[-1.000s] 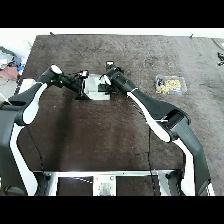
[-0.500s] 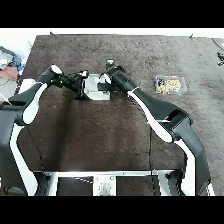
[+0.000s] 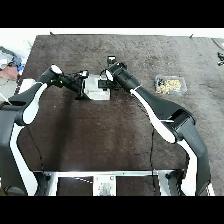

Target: Fold the box and place the chain.

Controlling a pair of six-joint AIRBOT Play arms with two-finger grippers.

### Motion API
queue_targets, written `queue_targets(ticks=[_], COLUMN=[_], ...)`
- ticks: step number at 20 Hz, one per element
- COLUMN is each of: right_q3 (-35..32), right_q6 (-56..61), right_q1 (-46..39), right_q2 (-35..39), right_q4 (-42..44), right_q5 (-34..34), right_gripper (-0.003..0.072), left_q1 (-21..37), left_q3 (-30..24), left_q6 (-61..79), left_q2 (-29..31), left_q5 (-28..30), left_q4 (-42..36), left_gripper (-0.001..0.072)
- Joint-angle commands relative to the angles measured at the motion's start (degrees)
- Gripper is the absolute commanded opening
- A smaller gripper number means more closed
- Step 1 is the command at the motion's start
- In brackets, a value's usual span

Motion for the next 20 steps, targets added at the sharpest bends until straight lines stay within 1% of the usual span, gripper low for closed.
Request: queue_targets(ticks=[1, 3, 5, 8, 10, 11, 12, 14, 17, 20], right_q3=[0.00, 0.00, 0.00, -0.02, -0.02, -0.02, -0.11, -1.81, -4.24, -7.54], right_q6=[-3.13, -8.37, -14.47, -17.88, -19.78, -19.78, -20.15, -20.63, -20.61, -20.65], right_q1=[-0.42, -0.42, -0.42, -0.44, -0.85, -1.86, -3.39, -7.87, -14.95, -19.28], right_q2=[0.42, 2.21, 5.51, 12.04, 16.35, 18.10, 19.39, 21.29, 21.42, 21.42], right_q4=[1.22, 1.27, 0.02, -6.49, -14.19, -17.11, -18.25, -18.18, -17.73, -16.61], right_q5=[1.18, 3.08, 6.78, 10.54, 13.86, 16.22, 17.84, 18.10, 17.75, 15.72], right_gripper=[0.0388, 0.0387, 0.0386, 0.0387, 0.0387, 0.0387, 0.0387, 0.0387, 0.0387, 0.0387], left_q1=[0.02, 0.02, 0.04, 0.02, 0.02, 0.02, 0.02, 0.02, 0.02, 0.02], left_q3=[0.02, 0.02, 0.02, 0.02, 0.02, 0.02, 0.02, 0.02, 0.02, 0.02], left_q6=[-0.11, -0.11, -0.13, -0.11, -0.13, -0.11, -0.11, -0.11, -0.11, -0.15], left_q2=[-0.04, -0.04, -0.04, -0.04, -0.04, -0.04, -0.04, -0.04, -0.04, -0.04], left_q5=[0.00, -0.02, -0.04, -0.02, -0.02, -0.02, -0.02, 0.00, 0.20, 1.79], left_q4=[0.02, 0.02, 0.02, 0.02, 0.00, 0.02, 0.00, 0.00, -0.02, -0.07], left_gripper=[0.0466, 0.0465, 0.0466, 0.0466, 0.0466, 0.0466, 0.0466, 0.0466, 0.0466, 0.0466])
